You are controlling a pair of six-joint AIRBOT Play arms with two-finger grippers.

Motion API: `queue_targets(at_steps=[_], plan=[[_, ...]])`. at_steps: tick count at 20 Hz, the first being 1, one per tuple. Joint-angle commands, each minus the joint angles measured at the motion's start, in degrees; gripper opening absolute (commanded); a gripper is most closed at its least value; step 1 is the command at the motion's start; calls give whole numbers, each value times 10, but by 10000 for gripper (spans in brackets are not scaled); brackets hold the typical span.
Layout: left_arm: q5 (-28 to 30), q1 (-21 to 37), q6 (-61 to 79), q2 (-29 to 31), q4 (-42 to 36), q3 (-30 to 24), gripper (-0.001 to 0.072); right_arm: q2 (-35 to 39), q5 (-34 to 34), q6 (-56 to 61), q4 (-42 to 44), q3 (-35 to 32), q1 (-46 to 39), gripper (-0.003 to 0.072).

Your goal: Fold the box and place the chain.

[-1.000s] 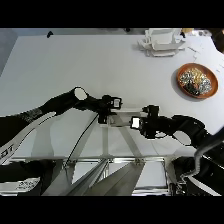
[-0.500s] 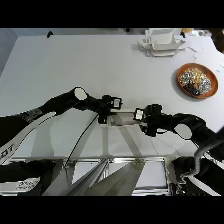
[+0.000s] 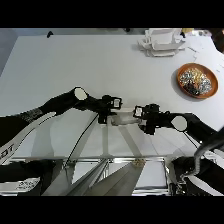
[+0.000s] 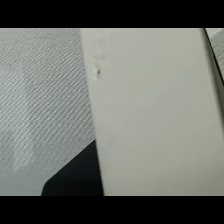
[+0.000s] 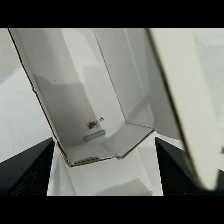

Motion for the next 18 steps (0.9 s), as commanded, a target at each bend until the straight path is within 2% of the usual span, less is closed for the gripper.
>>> queue_targets(at_steps=[1, 4, 7, 15, 18], plan=[[0, 0, 1, 0, 0, 0, 12, -25, 14, -129, 97, 0, -32, 687], [0, 0, 1, 0, 0, 0, 12, -43, 67, -269, 196, 0, -75, 687], [0, 0, 1, 0, 0, 0, 12, -57, 91, -346, 242, 0, -99, 687], [0, 0, 1, 0, 0, 0, 12, -91, 92, -426, 300, 1, -107, 681], [0, 0, 1, 0, 0, 0, 12, -109, 111, -426, 309, 3, -107, 660]])
